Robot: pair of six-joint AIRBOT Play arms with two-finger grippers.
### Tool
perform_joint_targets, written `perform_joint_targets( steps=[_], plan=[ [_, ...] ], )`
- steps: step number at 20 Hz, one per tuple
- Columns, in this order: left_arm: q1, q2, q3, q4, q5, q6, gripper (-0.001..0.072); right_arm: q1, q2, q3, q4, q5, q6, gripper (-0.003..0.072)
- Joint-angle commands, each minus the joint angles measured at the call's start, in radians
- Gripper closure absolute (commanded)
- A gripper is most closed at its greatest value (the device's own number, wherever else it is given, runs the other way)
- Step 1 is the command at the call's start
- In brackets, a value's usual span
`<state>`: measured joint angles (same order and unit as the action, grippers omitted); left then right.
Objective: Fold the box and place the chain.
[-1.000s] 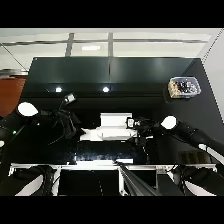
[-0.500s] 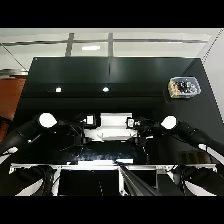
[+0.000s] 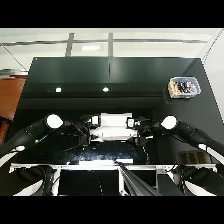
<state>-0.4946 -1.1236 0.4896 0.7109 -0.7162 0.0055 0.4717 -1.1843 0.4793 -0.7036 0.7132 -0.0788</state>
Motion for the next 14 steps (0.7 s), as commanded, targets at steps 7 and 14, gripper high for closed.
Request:
perform_joint_targets(
  steps=[7,14],
  plan=[
    [-0.004,-0.004,0.000,-0.093,-0.025,0.019,0.0360,0.001,-0.001,0.000,0.011,0.000,0.000,0.0207],
    [-0.004,-0.005,0.000,-0.103,-0.064,0.023,0.0368,0.001,-0.001,0.000,0.026,-0.003,0.000,0.0207]
  ],
)
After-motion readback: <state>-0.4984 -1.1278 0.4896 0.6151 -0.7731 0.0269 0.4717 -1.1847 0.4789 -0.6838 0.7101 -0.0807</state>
